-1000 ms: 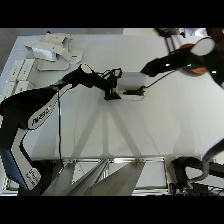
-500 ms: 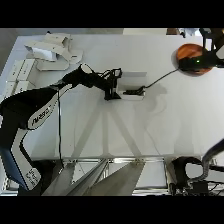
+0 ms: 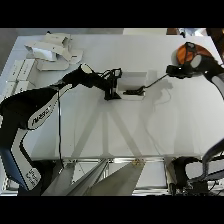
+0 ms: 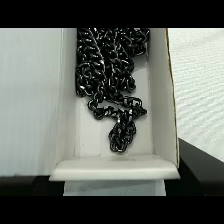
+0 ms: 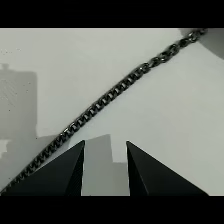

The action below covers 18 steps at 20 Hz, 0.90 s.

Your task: Fold the box and place the chain.

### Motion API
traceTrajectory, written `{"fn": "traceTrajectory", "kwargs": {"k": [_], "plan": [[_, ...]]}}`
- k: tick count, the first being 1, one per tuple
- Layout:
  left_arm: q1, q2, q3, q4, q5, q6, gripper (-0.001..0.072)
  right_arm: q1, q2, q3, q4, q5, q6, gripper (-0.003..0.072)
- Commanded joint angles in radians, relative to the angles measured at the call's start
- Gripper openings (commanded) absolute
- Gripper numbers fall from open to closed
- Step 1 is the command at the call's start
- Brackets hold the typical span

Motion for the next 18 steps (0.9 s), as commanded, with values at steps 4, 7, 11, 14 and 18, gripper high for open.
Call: {"fn": "traceTrajectory", "kwargs": {"k": [4,7,11,14,18], "plan": [[0.001,0.000,0.001,0.000,0.000,0.000,0.0438,0.083,-0.077,0.001,-0.074,-0.072,0.131,0.0289],[0.001,0.000,0.001,0.000,0.000,0.000,0.0438,0.109,-0.087,0.001,-0.140,-0.075,0.196,0.0269],[0.001,0.000,0.001,0.000,0.000,0.000,0.0438,0.123,-0.101,0.001,-0.185,-0.046,0.221,0.0220],[0.001,0.000,0.001,0.000,0.000,0.000,0.0438,0.127,-0.108,0.001,-0.195,-0.019,0.220,0.0152],[0.001,0.000,0.001,0.000,0.000,0.000,0.0438,0.126,-0.088,0.001,-0.201,-0.029,0.209,0.0016]]}}
